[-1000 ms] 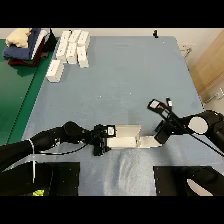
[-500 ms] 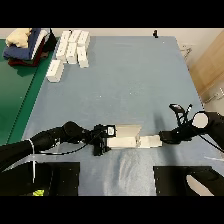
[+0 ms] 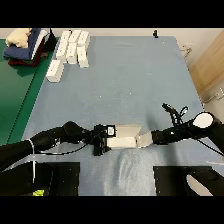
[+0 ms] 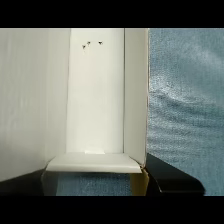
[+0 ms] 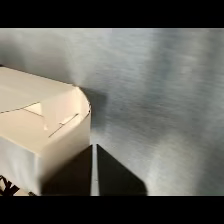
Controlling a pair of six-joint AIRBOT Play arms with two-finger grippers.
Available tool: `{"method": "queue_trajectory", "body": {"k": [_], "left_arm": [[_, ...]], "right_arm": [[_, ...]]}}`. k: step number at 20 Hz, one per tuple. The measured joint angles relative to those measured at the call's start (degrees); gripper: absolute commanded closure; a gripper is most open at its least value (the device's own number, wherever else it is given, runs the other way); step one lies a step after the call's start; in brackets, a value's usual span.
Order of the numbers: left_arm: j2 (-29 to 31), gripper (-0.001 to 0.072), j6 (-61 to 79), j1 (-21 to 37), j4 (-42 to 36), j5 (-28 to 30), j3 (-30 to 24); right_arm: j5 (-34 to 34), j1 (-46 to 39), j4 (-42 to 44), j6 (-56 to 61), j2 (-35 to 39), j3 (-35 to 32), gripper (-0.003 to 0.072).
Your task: Fold the box.
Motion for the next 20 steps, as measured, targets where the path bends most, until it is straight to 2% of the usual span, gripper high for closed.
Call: {"method": "queue_trajectory", "body": {"k": [3,5,9,13,16,17,20], "left_arm": [[0.0,0.0294,0.0,0.0,0.0,0.0,0.0],[0.0,0.0294,0.0,0.0,0.0,0.0,0.0],[0.0,0.0294,0.0,0.0,0.0,0.0,0.0],[0.0,0.0294,0.0,0.0,0.0,0.0,0.0],[0.0,0.0294,0.0,0.0,0.0,0.0,0.0],[0.0,0.0294,0.0,0.0,0.0,0.0,0.0],[0.0,0.0294,0.0,0.0,0.0,0.0,0.0]], "right_arm": [[0.2,1.3,2.2,-1.3,1.5,0.0,0.0398],[-0.2,2.3,4.2,-2.4,1.9,0.0,0.0238],[-5.1,5.5,8.2,-3.7,1.7,0.0,0.0238],[-9.7,9.2,7.9,0.4,-1.1,0.8,0.0242],[-12.5,14.3,3.6,7.0,-3.6,3.5,0.0246],[-13.2,16.6,1.1,10.3,-4.5,4.7,0.0273],[-13.7,24.0,-8.7,22.0,-7.8,8.7,0.0279]]}}
